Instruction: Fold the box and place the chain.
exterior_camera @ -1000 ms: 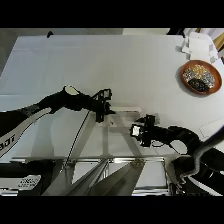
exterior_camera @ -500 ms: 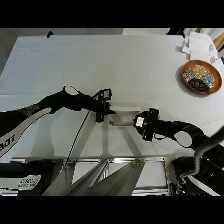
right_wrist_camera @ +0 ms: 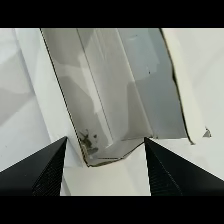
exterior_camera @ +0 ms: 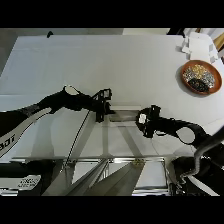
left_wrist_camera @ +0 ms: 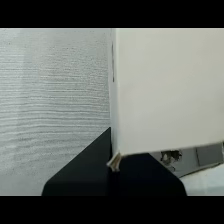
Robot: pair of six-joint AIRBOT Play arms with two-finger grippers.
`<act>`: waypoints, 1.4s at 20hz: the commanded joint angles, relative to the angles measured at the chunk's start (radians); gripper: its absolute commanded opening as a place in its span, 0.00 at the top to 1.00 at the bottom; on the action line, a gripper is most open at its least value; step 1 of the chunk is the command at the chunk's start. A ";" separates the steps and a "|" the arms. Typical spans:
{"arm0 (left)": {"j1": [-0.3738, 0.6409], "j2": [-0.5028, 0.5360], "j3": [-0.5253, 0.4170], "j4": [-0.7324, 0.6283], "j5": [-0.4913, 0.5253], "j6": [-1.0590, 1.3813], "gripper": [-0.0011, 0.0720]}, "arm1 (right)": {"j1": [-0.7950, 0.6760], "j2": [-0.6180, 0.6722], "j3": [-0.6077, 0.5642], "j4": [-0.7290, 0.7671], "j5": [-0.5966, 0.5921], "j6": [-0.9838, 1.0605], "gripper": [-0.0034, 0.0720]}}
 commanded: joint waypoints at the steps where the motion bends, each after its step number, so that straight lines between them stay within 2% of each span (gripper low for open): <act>1: -0.001 -0.001 0.001 0.000 -0.002 0.000 0.97 | -0.011 -0.001 0.001 0.037 0.001 -0.034 0.24; 8: 0.000 -0.001 0.000 0.000 -0.002 0.000 0.97 | -0.092 -0.002 0.001 0.051 0.066 -0.068 0.24; 12: 0.000 -0.001 0.000 0.000 -0.002 0.001 0.97 | -0.093 -0.045 0.001 0.182 0.095 -0.325 0.24; 15: 0.000 -0.001 0.000 0.000 -0.002 0.001 0.97 | -0.147 -0.079 0.003 0.306 0.131 -0.508 0.24; 20: 0.000 -0.001 0.000 0.000 -0.002 0.000 0.97 | -0.233 -0.101 0.005 0.308 0.222 -0.556 0.24; 28: 0.000 -0.001 0.001 0.000 -0.002 0.000 0.97 | -0.275 -0.141 0.051 0.357 0.234 -0.592 0.24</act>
